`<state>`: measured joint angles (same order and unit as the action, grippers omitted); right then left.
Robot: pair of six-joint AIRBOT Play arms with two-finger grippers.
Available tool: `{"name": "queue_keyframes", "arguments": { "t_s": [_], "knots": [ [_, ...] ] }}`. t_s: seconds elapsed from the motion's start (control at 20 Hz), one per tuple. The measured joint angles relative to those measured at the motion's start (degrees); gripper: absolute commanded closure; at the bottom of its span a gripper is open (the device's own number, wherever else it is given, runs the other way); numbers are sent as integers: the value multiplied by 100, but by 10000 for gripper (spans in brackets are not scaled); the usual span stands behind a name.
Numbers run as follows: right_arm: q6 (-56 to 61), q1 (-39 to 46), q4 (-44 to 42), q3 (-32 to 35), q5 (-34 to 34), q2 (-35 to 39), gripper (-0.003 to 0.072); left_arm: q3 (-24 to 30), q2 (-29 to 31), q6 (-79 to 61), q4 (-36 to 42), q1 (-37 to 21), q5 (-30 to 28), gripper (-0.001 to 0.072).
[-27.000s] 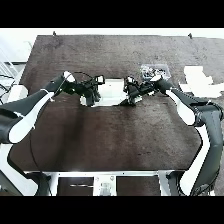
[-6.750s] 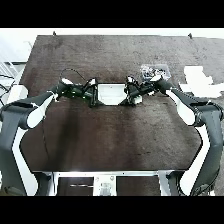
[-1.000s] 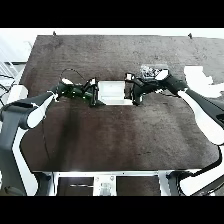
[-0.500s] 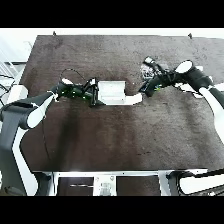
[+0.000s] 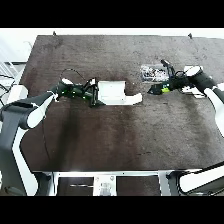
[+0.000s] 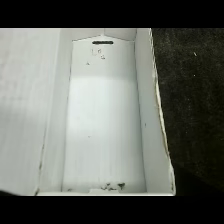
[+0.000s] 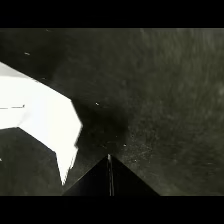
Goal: Fold the box and place the chain.
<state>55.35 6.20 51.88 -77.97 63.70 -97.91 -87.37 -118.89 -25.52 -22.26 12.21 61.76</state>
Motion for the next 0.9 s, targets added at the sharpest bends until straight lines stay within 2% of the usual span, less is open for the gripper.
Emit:
{"name": "queue_keyframes", "arguments": {
  "t_s": [0.35, 0.65, 0.7, 0.75, 0.9],
  "knots": [
    [-50, -435, -1051, -24, 404, -791, 688, 0, 0, -2, 0, 0, 2, 218],
    [-109, -839, -1285, -114, 538, -640, 684, 0, 0, -2, 0, 0, 2, 218],
    [-101, -870, -1263, -118, 535, -577, 648, 0, 0, -2, 0, 0, 2, 218],
    [-59, -887, -1246, -118, 533, -529, 518, 0, 0, -2, 0, -2, 2, 218],
    [-28, -951, -1224, -125, 516, -439, 456, 0, 0, 0, 0, -2, 2, 218]
  ]
}}
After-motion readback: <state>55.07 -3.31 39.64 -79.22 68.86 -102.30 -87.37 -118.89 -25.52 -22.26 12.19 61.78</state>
